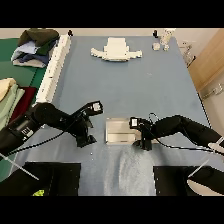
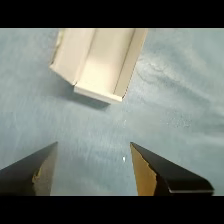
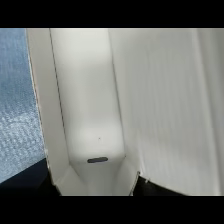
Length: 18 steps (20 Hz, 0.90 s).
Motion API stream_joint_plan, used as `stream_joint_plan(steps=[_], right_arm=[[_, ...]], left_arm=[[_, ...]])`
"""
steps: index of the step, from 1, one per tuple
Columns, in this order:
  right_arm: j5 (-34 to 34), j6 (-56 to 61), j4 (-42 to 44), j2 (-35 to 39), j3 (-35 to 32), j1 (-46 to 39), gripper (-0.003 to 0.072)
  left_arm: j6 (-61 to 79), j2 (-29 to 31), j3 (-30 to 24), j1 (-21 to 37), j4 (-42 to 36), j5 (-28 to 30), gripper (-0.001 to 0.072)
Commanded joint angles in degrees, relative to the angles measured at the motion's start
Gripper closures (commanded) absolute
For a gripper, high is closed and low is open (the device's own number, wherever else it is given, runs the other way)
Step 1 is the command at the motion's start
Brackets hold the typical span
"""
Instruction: Fold the box.
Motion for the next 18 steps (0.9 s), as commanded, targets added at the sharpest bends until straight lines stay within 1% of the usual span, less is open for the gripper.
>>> stream_joint_plan(steps=[1, 4, 7, 9, 12, 15, 18], right_arm=[[0.0, 0.02, 0.02, -0.02, -0.02, 0.04, 0.0214], [0.02, 0.02, 0.02, -0.02, -0.02, 0.04, 0.0214], [0.02, 0.02, 0.02, -0.02, -0.02, 0.04, 0.0214], [0.02, 0.02, 0.02, -0.02, -0.02, 0.04, 0.0214], [0.0, 0.02, 0.02, -0.02, -0.02, 0.04, 0.0214], [0.02, 0.02, 0.02, -0.02, -0.02, 0.04, 0.0214], [0.02, 0.02, 0.02, -0.02, -0.02, 0.04, 0.0214]], left_arm=[[23.39, -2.82, -7.63, 2.49, -12.5, 9.11, 0.0012], [33.29, -7.39, -10.36, 1.62, -18.29, 14.62, 0.0011], [39.54, -11.69, -10.4, -0.28, -23.52, 18.01, 0.0011], [40.68, -13.75, -10.38, -1.36, -25.66, 19.93, 0.0011], [40.94, -15.08, -10.38, -2.8, -27.47, 22.03, 0.0011], [43.87, -15.23, -10.38, -3.87, -28.83, 21.94, 0.0011], [45.11, -16.48, -10.25, -4.72, -30.67, 23.26, 0.0011]])
